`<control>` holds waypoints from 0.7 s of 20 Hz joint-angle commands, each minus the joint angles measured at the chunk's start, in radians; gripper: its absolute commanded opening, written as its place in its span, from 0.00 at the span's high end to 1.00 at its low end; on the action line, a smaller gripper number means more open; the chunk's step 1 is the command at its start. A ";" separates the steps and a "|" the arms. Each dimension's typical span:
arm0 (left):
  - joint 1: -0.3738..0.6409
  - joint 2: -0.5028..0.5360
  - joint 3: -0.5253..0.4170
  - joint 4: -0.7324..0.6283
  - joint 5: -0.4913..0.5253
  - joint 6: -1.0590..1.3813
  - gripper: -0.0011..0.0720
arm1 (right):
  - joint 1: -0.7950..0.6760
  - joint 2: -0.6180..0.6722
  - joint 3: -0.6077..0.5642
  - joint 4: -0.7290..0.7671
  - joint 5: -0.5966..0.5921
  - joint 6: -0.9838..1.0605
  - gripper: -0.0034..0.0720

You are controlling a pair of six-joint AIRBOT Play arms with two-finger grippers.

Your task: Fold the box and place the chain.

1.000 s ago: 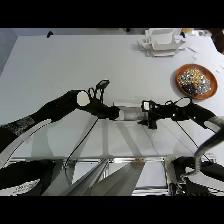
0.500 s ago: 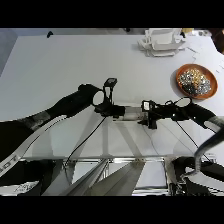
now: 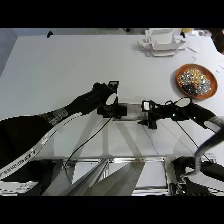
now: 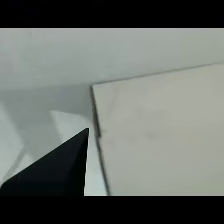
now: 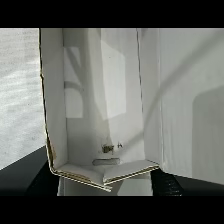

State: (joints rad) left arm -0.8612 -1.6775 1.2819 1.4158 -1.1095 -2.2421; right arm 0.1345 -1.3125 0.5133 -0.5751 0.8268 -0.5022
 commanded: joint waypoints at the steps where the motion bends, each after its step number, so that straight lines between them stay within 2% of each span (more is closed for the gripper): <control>1: -0.003 -0.023 0.007 0.021 -0.021 -0.029 0.56 | 0.001 0.000 0.000 0.000 0.000 0.000 0.41; 2: -0.005 -0.025 0.007 0.021 -0.021 -0.029 0.56 | 0.000 0.000 0.000 0.000 0.000 0.000 0.41; 3: -0.006 -0.027 0.008 0.022 -0.021 -0.029 0.63 | 0.001 0.000 0.000 0.000 0.000 0.000 0.41; 5: -0.006 -0.028 0.008 0.022 -0.021 -0.029 0.65 | 0.001 0.000 0.000 0.000 0.000 0.000 0.41; 6: -0.006 -0.028 0.008 0.022 -0.021 -0.029 0.76 | 0.000 0.000 0.000 0.000 0.000 0.000 0.41; 10: -0.007 -0.028 0.008 0.022 -0.021 -0.021 0.98 | 0.000 0.000 0.000 0.000 0.000 0.000 0.41; 14: -0.007 -0.028 0.008 0.022 -0.021 -0.021 0.97 | 0.001 0.000 0.000 0.000 0.000 0.000 0.41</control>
State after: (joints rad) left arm -0.8673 -1.7046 1.2892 1.4357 -1.1294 -2.2677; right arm 0.1349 -1.3125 0.5129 -0.5735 0.8288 -0.5007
